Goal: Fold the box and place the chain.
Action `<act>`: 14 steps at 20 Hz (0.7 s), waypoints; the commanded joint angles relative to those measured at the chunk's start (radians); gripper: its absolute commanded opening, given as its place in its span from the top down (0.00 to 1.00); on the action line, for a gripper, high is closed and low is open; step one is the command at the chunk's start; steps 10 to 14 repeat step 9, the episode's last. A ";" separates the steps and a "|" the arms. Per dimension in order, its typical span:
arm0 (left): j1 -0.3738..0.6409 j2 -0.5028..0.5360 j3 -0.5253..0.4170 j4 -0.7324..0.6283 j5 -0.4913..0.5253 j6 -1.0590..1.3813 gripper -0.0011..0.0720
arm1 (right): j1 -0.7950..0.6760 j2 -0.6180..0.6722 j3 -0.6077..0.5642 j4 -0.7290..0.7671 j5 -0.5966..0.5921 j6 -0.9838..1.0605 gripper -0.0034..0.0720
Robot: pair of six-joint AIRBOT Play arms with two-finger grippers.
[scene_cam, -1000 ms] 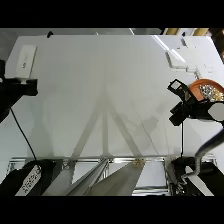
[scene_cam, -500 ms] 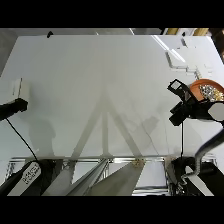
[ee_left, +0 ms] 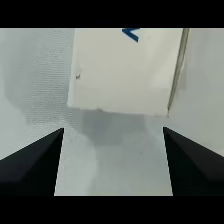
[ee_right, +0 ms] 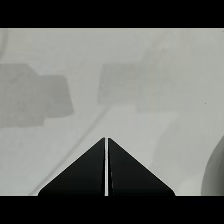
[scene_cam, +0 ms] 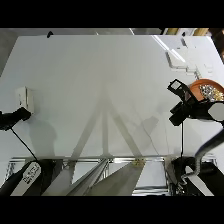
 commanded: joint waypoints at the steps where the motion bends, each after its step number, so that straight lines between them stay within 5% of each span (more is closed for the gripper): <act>1: -0.026 0.131 0.001 0.030 -0.029 -0.036 0.03 | 0.000 0.001 0.000 0.000 0.000 0.000 0.93; 7: -0.202 0.335 0.001 0.031 -0.085 -0.033 0.03 | 0.000 0.001 0.000 0.000 0.000 0.000 0.93; 14: -0.251 0.364 0.001 0.030 -0.103 -0.034 0.03 | 0.000 0.001 0.000 0.000 0.000 0.000 0.93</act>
